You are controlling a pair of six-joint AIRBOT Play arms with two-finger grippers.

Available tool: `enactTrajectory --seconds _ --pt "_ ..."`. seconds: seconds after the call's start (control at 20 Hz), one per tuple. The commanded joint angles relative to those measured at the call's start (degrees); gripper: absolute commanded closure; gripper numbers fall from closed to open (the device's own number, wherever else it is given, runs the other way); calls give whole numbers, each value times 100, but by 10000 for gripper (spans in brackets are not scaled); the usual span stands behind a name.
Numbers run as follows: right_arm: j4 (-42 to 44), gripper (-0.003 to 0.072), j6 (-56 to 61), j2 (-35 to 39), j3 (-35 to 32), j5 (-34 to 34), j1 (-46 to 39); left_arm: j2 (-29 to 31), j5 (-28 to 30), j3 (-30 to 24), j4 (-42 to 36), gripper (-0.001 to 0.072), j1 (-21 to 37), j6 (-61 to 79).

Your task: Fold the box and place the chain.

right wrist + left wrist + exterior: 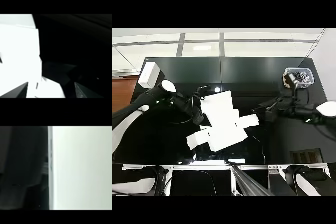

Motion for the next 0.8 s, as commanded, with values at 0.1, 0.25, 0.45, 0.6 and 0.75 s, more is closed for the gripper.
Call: enactTrajectory --seconds 0.1,0.25,0.45,0.6,0.75 --pt "-1152 22 -981 -15 920 951 -103 918 2511 -671 72 680 -857 2190" --pt "-1314 22 -1318 -20 678 538 125 745 2859 -656 114 679 -1290 3606" --pt "-1681 22 -1408 -20 -90 190 455 474 3654 -656 125 679 -1438 3705" --pt "-1679 22 -1491 -20 -697 -310 813 232 3630 -656 79 679 -1440 3639" --pt "-1679 22 -2057 -20 -1091 -560 1123 188 3591 -656 81 679 -1440 3644"
